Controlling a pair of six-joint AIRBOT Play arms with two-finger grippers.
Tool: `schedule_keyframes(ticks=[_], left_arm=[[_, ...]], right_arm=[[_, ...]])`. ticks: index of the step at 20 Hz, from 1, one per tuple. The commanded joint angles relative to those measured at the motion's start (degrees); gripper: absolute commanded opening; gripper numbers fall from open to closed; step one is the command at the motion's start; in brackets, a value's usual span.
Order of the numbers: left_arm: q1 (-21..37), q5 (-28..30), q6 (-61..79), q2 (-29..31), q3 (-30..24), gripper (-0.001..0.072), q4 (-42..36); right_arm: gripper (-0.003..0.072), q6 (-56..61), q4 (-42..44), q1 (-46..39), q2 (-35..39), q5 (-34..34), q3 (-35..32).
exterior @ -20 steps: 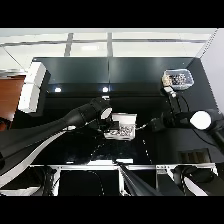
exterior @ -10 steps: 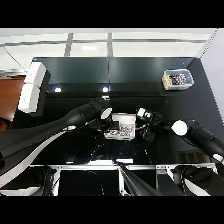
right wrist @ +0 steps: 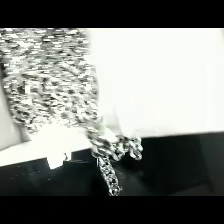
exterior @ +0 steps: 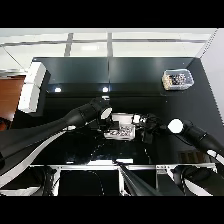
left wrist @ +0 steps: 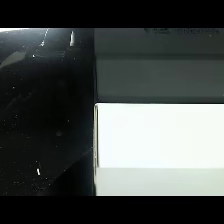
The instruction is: Fold the box and place the chain.
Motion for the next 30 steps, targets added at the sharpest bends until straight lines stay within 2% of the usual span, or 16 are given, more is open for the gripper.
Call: schedule_keyframes(ticks=[1,2,3,6,9,11,14,17,21,25,27,30], left_arm=[[0.02,-0.02,0.02,0.02,0.02,0.0025,0.00],[0.02,0.00,0.02,0.02,0.02,0.0025,0.00],[0.02,0.00,0.02,0.02,0.02,0.0025,0.02],[0.02,-0.02,0.02,0.02,0.02,0.0025,0.00],[0.02,0.00,0.02,0.02,0.02,0.0025,0.02],[0.02,0.00,0.02,0.02,0.02,0.0025,0.02],[0.02,0.02,0.02,0.02,0.02,0.0025,0.02],[0.02,0.00,0.02,0.02,0.02,0.0025,0.02],[0.02,0.02,0.02,0.02,0.02,0.0025,0.02],[0.02,0.07,0.02,0.02,0.02,0.0025,0.02],[0.02,0.11,0.02,0.02,0.02,0.0025,0.02],[0.02,0.11,0.02,0.02,0.02,0.0025,0.02]], right_arm=[[0.0055,-0.20,-0.02,0.02,-0.04,0.26,0.02],[0.0053,1.46,-0.24,0.02,0.52,0.24,0.13],[0.0004,4.55,-0.28,0.02,1.51,0.17,0.35],[0.0014,20.48,-2.91,0.02,7.17,2.78,2.54],[0.0014,37.55,-9.92,0.02,14.05,11.76,8.35],[0.0014,45.64,-10.71,0.02,17.70,17.62,13.97],[0.0015,52.98,-9.25,0.02,21.07,21.40,22.38],[0.0014,53.40,-2.91,0.02,21.90,21.31,26.84],[0.0015,53.35,4.68,0.02,21.88,21.24,27.50],[0.0015,53.40,5.70,0.37,21.42,21.57,26.53],[0.0015,53.40,5.81,1.20,20.74,21.42,24.13],[0.0015,53.44,6.03,2.43,18.67,19.85,17.14]])
